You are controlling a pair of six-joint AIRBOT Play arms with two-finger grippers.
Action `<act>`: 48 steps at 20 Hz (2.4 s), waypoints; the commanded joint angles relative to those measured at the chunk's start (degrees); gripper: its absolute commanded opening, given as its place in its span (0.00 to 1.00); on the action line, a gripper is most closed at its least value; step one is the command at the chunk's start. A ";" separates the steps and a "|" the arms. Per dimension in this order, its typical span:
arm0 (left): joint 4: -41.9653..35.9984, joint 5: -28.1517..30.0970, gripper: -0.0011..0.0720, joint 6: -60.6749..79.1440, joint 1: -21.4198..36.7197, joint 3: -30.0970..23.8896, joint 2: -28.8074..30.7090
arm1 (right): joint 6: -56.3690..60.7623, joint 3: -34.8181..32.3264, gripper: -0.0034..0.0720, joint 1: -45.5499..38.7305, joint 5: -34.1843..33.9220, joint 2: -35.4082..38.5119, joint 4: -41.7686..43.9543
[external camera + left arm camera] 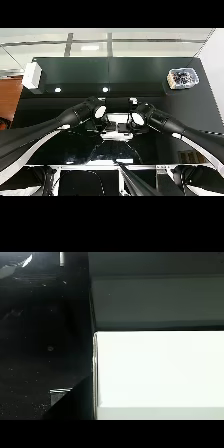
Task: Fold the box and place the chain.
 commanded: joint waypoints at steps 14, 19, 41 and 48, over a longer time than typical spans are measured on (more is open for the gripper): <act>0.04 0.55 0.05 -0.11 0.04 0.04 0.04 | -12.02 8.72 0.55 -3.82 9.62 12.57 -6.27; 0.02 0.83 0.05 -0.09 0.04 0.04 0.04 | -12.02 9.97 0.55 -16.31 10.01 21.53 -37.42; 0.00 0.02 0.05 -0.11 0.04 0.04 0.04 | -22.69 42.29 0.74 -52.83 -10.38 -29.70 -11.72; -0.02 -0.11 0.05 -0.11 0.04 0.04 0.04 | -22.99 42.88 0.06 -52.89 -9.01 -30.82 -11.61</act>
